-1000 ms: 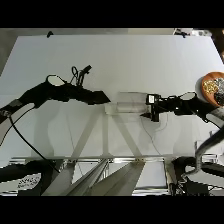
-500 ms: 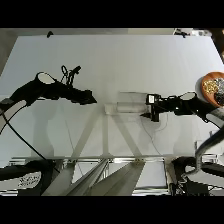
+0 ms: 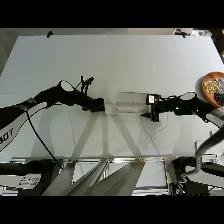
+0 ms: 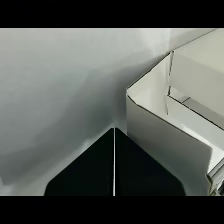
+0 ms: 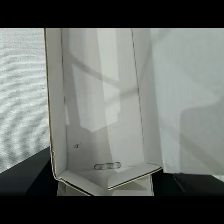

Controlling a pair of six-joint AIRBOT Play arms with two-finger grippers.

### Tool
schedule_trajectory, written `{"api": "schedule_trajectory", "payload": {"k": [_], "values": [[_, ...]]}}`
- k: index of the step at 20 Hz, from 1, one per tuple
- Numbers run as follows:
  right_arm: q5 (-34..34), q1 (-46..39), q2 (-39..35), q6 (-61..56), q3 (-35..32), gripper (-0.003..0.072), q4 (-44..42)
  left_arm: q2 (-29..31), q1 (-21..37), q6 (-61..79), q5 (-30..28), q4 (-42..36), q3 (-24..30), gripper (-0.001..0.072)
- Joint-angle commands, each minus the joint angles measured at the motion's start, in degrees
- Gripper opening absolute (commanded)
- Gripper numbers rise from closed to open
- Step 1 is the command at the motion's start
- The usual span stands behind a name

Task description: Fold the box and place the chain.

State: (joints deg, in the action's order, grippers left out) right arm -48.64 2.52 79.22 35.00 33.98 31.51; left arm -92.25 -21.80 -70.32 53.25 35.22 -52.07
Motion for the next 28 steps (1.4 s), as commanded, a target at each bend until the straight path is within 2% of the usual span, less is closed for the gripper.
{"api": "schedule_trajectory", "payload": {"k": [1, 6, 13, 14, 15, 16, 23, 24, 26, 28], "values": [[0.0, 0.0, 0.0, 0.0, 0.0, 0.0411, 0.0, -0.7, -1.4, 1.0, -1.4, -3.7, 0.0, 0.0008], [0.0, 0.0, 0.0, 0.0, 0.0, 0.0411, 0.0, -0.4, -2.5, 9.4, 0.6, -14.2, 0.0, 0.001], [0.0, 0.0, 0.0, 0.0, 0.0, 0.0411, 0.0, 3.4, -2.4, 13.9, 1.3, -15.1, 0.0, 0.0025], [0.0, 0.0, 0.0, 0.0, 0.0, 0.0411, 0.0, 3.6, -2.4, 14.2, 1.2, -15.1, 0.0, 0.009], [0.0, 0.0, 0.0, 0.0, 0.0, 0.0411, 0.0, 3.5, -2.4, 14.6, 1.2, -15.1, 0.0, 0.0189], [0.0, 0.0, 0.0, 0.0, 0.0, 0.0411, 0.0, 3.5, -2.4, 14.9, 1.3, -15.1, 0.0, 0.0219], [0.0, 0.0, 0.0, 0.0, 0.0, 0.0411, 0.0, 3.5, -2.6, 15.1, 1.2, -15.3, 0.0, 0.022], [0.0, 0.0, 0.0, 0.0, 0.0, 0.0411, 0.0, 3.5, -2.9, 15.7, 1.2, -15.3, 0.0, 0.0242], [0.0, 0.0, 0.0, 0.0, 0.0, 0.0411, 0.0, 3.4, -3.3, 16.1, 0.5, -15.5, 0.0, 0.0455], [0.0, 0.0, 0.0, 0.0, 0.0, 0.0411, 0.0, 3.5, -3.3, 15.9, -0.2, -15.5, 0.0, 0.0483]]}}
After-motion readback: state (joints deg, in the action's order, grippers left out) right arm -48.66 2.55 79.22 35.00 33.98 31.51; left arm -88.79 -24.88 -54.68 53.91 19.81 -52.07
